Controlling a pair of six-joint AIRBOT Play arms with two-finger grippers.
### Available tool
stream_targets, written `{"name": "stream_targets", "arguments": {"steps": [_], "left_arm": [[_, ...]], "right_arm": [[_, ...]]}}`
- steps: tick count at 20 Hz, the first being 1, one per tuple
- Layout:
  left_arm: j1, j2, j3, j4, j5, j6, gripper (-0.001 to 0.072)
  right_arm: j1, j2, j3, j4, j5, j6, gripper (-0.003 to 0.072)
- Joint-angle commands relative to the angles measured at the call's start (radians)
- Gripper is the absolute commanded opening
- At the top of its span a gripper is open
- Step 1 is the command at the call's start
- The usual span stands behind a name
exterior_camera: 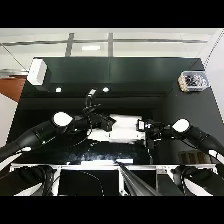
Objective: Fold the box and place the chain.
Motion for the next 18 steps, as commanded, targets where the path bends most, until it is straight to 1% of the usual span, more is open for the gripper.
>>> {"name": "stream_targets", "arguments": {"steps": [1, 4, 6, 7, 10, 12, 13, 14, 15, 17, 18], "left_arm": [[-0.003, -0.059, -0.010, -0.128, 0.128, 0.087, 0.0028], [-0.003, -0.123, -0.009, -0.108, 0.071, 0.087, 0.0027], [-0.002, -0.153, -0.001, -0.031, 0.005, 0.087, 0.0027], [-0.003, -0.163, 0.005, 0.018, -0.011, 0.087, 0.0027], [0.005, -0.158, 0.037, 0.129, -0.021, 0.086, 0.0027], [0.034, -0.139, 0.073, 0.183, -0.031, 0.086, 0.0027], [0.060, -0.123, 0.093, 0.221, -0.061, 0.085, 0.0027], [0.092, -0.105, 0.111, 0.264, -0.105, 0.082, 0.0028], [0.132, -0.082, 0.126, 0.322, -0.171, 0.082, 0.0028], [0.238, -0.035, 0.154, 0.475, -0.355, 0.080, 0.0029], [0.301, -0.012, 0.161, 0.517, -0.453, 0.079, 0.0043]], "right_arm": [[0.000, 0.000, 0.001, -0.001, -0.002, 0.000, 0.0533], [0.000, 0.000, 0.001, -0.001, -0.002, 0.000, 0.0533], [0.000, 0.000, 0.001, -0.001, -0.002, 0.000, 0.0533], [0.000, 0.000, 0.001, -0.001, -0.002, 0.000, 0.0533], [0.000, 0.000, 0.001, -0.001, -0.002, 0.000, 0.0533], [0.000, 0.000, 0.001, -0.001, -0.002, 0.000, 0.0533], [0.000, 0.000, 0.001, -0.001, -0.002, 0.000, 0.0533], [0.000, 0.000, 0.001, -0.001, -0.002, 0.000, 0.0533], [-0.001, 0.000, 0.001, -0.001, -0.002, 0.000, 0.0533], [-0.001, 0.000, 0.001, -0.001, -0.002, 0.000, 0.0533], [-0.001, 0.000, 0.001, -0.001, -0.002, 0.000, 0.0533]]}}
